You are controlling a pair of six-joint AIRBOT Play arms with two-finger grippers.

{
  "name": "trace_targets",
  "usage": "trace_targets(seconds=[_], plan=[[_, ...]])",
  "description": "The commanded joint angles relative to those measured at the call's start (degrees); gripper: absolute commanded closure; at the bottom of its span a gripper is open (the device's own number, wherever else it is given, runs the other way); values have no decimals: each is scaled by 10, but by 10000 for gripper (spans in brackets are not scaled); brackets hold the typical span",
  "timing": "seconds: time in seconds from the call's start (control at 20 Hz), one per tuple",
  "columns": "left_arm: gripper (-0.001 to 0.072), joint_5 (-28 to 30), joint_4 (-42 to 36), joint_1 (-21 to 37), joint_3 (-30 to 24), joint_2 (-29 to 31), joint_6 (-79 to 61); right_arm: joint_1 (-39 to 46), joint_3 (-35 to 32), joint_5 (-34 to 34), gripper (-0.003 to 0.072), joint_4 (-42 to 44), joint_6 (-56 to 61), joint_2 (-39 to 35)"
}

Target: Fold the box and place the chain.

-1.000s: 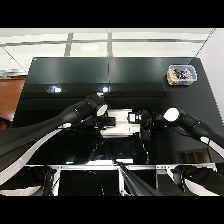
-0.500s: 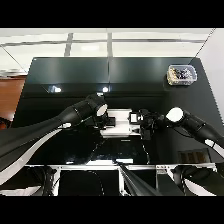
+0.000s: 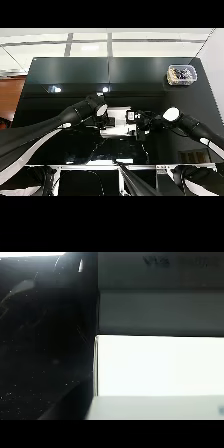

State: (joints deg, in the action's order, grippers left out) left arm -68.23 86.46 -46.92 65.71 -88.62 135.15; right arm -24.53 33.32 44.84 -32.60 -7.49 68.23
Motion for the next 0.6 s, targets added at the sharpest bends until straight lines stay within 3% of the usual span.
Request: trace_targets(seconds=[0.0, 0.05, 0.1, 0.15, 0.3, 0.45, 0.55], plan=[[681, 3, -2, 0, 1, 0, 1, -2, 0, 2, 450, 8, 28, 6], [680, 3, -2, 0, 1, 0, 1, -2, 0, 2, 293, 9, 36, 6], [681, 3, -2, 0, 1, 0, 1, -2, 0, 2, 257, 9, 44, 6], [681, 3, -2, 0, 1, 0, 1, -1, 0, 9, 512, -3, 59, 4], [680, 2, -2, 0, 1, 0, 1, 11, 7, 16, 674, -74, 219, -37], [681, 2, -2, 0, 1, 0, 1, 87, 60, 88, 674, -246, 509, -110], [681, 2, -2, 0, 1, 0, 1, 183, 80, 108, 674, -322, 669, -146]])
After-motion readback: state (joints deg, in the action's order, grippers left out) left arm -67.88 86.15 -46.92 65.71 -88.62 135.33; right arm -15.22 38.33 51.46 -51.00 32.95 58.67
